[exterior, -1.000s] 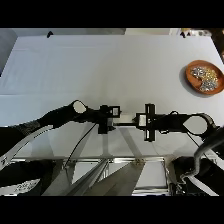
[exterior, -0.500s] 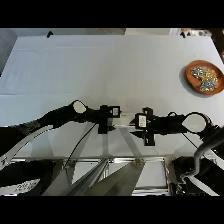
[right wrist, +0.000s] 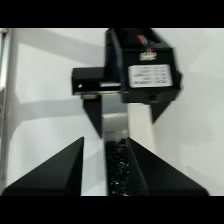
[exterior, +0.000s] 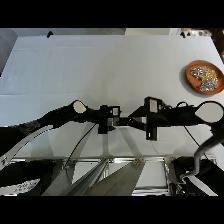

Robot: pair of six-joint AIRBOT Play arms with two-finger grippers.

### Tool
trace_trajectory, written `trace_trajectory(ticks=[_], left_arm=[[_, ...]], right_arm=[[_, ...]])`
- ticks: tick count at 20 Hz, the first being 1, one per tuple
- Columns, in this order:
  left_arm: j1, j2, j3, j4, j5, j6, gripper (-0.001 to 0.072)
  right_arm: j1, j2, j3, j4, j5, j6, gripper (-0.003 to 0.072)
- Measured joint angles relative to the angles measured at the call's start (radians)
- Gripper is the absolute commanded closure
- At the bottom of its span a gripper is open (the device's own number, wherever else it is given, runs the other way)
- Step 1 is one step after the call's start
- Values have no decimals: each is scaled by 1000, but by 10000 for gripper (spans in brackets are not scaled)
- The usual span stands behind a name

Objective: Fold the box and place the chain.

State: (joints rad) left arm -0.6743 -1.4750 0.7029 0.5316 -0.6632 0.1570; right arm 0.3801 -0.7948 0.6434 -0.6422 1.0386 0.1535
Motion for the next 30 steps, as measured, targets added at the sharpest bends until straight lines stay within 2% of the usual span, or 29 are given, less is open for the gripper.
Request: trace_trajectory(ticks=[2,7,11,18,19,20,23,30], left_arm=[[0,0,0,0,0,0,697],[0,0,0,0,0,0,697],[0,0,0,0,0,0,697],[0,0,0,0,0,0,697],[0,0,0,0,0,0,697],[0,0,0,0,0,0,697],[0,0,0,0,0,0,697],[0,0,0,0,0,-1,697]], right_arm=[[-42,-21,24,7,2,0,569],[-83,-158,46,11,-9,3,564],[-48,-237,50,-13,12,4,504],[21,-272,51,-132,22,23,493],[37,-274,51,-155,23,24,410],[54,-274,51,-179,22,25,377],[124,-275,51,-272,8,42,377],[230,-276,51,-454,-121,144,362]])
